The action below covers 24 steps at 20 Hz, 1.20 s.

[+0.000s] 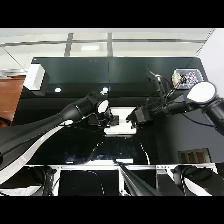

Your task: Fold the box and place the chain.

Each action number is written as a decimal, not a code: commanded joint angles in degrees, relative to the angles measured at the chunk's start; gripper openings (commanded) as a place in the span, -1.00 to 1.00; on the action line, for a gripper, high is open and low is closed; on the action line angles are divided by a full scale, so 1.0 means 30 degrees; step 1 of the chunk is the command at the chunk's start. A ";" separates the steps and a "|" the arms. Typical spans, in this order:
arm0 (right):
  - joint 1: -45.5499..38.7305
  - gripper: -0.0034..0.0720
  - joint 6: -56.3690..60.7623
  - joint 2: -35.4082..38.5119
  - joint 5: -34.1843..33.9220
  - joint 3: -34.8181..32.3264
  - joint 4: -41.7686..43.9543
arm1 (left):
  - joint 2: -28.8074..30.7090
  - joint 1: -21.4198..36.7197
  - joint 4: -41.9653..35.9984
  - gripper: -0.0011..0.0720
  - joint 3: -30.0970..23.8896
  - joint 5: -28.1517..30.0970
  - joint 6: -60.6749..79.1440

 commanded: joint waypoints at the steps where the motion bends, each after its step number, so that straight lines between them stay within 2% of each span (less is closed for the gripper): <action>1: 0.0408 -0.86 0.0554 -0.0007 -0.2149 -0.1151 -0.0058 | -0.0007 0.0007 0.0000 -0.88 0.0022 0.0007 0.0007; 7: 0.0408 -0.86 0.0568 -0.0007 -0.2769 -0.1151 -0.0007 | -0.0007 0.0007 0.0000 -0.88 0.0022 0.0000 0.0007; 11: 0.0350 -0.86 0.0233 0.0000 -0.2703 -0.0852 0.2288 | -0.0007 0.0007 0.0000 -0.88 0.0022 0.0000 0.0000; 15: 0.0350 -0.86 0.0248 0.0000 -0.2688 -0.0095 0.2222 | -0.0007 0.0007 0.0000 -0.88 0.0022 0.0000 0.0007; 20: 0.0503 -0.86 0.1231 -0.0007 -0.3271 -0.0408 0.0219 | -0.0007 0.0007 0.0000 -0.88 0.0022 0.0000 0.0007; 24: 0.0503 -0.86 0.2295 -0.0007 -0.3912 -0.1610 -0.0925 | -0.0007 0.0007 0.0000 -0.89 0.0022 -0.0007 0.0007</action>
